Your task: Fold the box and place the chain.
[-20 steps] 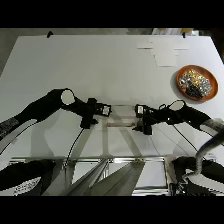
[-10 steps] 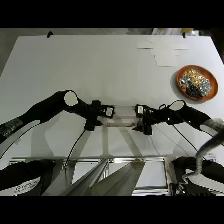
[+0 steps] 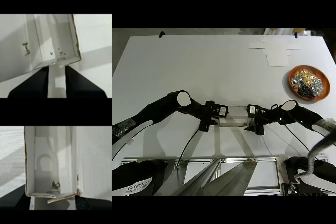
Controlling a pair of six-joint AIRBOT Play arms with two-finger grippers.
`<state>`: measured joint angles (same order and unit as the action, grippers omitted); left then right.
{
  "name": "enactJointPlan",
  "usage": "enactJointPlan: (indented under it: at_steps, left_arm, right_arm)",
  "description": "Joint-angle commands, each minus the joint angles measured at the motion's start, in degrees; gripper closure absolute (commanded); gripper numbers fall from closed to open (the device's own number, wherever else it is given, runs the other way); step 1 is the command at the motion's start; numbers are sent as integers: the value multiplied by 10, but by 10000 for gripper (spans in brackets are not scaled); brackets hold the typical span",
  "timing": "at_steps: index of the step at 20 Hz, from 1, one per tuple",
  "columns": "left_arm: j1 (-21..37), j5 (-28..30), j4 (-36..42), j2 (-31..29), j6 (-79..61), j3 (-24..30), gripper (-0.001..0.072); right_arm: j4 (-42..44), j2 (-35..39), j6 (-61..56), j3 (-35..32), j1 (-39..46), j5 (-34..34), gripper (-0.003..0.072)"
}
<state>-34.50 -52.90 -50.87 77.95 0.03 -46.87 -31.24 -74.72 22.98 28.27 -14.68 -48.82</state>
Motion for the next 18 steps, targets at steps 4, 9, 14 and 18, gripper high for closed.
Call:
enactJointPlan:
  at_steps: [4, 9, 14, 18]
  left_arm:
    - [-23, 23, 28, 17, 4, 0, 598]
    - [-31, 25, 43, 19, 20, 0, 677]
    - [-32, 26, 43, 19, 31, 0, 405]
    - [-31, 26, 32, 19, 74, 0, 250]
  right_arm:
    - [0, 0, 0, 0, 0, 0, 250]
    - [0, 0, 0, 0, 0, 0, 250]
    - [0, 0, 0, 0, 0, 0, 250]
    - [0, 0, 0, 0, 0, 0, 250]
